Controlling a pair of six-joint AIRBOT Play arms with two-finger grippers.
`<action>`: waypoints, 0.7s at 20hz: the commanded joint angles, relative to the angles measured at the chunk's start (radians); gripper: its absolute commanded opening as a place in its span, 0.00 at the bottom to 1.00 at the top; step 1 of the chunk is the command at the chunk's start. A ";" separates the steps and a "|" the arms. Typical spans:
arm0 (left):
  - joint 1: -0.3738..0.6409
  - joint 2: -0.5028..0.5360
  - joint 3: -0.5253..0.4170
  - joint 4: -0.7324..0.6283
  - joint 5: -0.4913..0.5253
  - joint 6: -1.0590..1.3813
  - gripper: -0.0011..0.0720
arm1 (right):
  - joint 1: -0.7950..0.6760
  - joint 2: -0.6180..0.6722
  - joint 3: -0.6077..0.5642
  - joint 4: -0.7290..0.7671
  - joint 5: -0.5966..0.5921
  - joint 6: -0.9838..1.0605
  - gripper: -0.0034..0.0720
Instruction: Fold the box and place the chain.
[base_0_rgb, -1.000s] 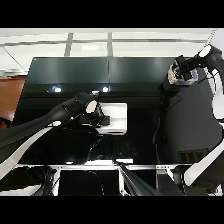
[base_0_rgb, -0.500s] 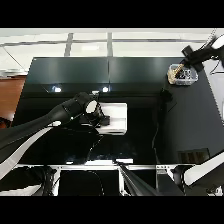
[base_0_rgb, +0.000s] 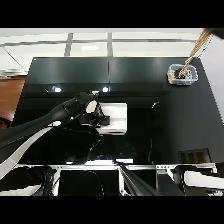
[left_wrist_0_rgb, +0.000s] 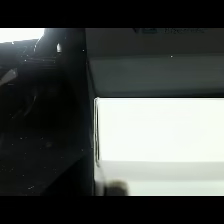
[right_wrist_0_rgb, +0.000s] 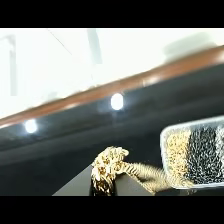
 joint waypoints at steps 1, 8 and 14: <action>0.001 -0.001 0.000 0.000 0.000 0.000 0.05 | 0.003 0.144 0.001 0.059 0.092 -0.070 0.06; 0.001 -0.001 0.000 0.000 0.001 0.000 0.05 | 0.172 0.297 -0.017 0.116 0.356 -0.116 0.06; 0.001 -0.001 0.000 0.000 0.001 0.000 0.05 | 0.503 0.297 -0.154 0.135 0.476 -0.127 0.06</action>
